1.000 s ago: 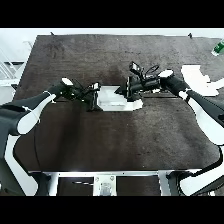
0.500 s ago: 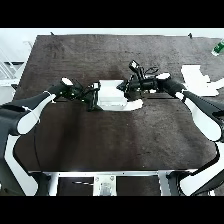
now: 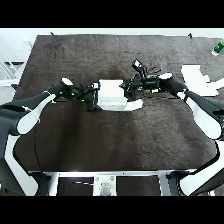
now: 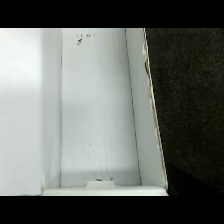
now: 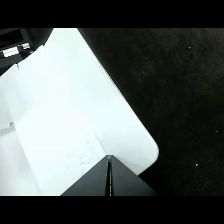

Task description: Fold the box and place the chain.

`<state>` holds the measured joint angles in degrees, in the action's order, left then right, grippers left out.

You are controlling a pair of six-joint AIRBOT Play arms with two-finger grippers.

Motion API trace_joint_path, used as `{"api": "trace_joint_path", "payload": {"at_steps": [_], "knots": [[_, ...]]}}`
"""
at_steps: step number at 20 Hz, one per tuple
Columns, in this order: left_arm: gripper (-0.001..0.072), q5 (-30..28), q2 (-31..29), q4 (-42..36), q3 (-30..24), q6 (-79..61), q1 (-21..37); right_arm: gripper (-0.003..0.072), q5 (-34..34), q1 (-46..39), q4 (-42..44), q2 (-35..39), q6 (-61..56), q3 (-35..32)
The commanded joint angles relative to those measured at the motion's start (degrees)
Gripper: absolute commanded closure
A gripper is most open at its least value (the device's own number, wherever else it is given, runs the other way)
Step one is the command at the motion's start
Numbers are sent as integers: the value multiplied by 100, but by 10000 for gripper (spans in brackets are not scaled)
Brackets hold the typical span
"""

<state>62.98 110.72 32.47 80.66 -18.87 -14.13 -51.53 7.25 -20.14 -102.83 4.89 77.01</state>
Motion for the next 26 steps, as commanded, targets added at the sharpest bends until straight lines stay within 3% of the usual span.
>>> {"api": "trace_joint_path", "payload": {"at_steps": [1, 11, 14, 18, 19, 20, 21, 26], "knots": [[168, 4, 0, 4, 4, -4, 0, 676, 7, -37, -94, -37, 0, 4], [167, 2, 0, 4, 4, -4, 0, 677, -28, -4, -208, -175, 20, 52], [167, 2, 0, 4, 4, -4, 0, 677, -61, -4, 15, 142, 439, 50], [167, 2, 0, 4, 4, -4, 0, 676, -280, -52, -321, 883, 435, -125], [167, 2, 0, 7, 4, -4, 0, 600, -299, -66, -560, 1102, 435, -254], [168, 2, 0, 7, 4, -4, 0, 341, -321, -81, -892, 1329, 431, -411], [167, 2, 0, 7, 4, -4, 0, 161, -367, -94, -1202, 1515, 431, -566], [167, 2, 0, 7, 4, -4, 0, 133, -400, -105, -2310, 1707, 437, -1113]]}}
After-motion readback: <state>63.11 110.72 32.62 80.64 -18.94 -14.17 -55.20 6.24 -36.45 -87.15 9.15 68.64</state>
